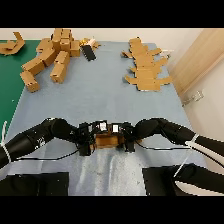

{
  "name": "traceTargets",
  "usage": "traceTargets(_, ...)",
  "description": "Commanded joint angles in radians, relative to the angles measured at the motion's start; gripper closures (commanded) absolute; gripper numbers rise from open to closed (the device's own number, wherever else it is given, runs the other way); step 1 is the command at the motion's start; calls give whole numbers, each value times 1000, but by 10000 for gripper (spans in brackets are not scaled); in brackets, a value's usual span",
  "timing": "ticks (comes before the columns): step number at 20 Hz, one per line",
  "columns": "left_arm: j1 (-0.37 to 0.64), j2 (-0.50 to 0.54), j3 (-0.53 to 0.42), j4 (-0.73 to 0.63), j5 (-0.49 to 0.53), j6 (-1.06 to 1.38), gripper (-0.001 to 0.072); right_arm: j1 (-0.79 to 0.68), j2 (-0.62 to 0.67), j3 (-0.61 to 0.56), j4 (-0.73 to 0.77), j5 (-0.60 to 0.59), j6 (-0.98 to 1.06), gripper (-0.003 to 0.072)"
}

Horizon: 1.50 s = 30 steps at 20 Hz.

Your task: Fold the box.

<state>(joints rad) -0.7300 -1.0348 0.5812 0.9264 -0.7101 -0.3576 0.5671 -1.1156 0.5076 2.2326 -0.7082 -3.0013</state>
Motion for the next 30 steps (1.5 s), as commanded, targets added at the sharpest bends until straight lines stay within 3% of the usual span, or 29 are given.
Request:
traceTargets(1,0,-2,-1,-31,32,-7,696,0,-1,-1,0,0,0,188)
traceTargets(7,0,-2,-42,-196,108,72,696,0,-1,-1,0,0,0,187)
traceTargets(20,0,-2,-76,-259,109,81,694,0,-1,-1,0,0,0,187)
traceTargets(21,0,-2,-76,-257,109,81,606,0,-1,-1,0,0,0,188)
traceTargets(22,0,-2,-76,-258,110,80,328,0,-1,-1,0,0,0,188)
traceTargets(23,0,-2,-76,-258,116,80,245,0,-1,-1,0,0,0,188)
traceTargets(30,0,-2,-76,-258,126,78,253,0,-1,-1,0,0,0,188)
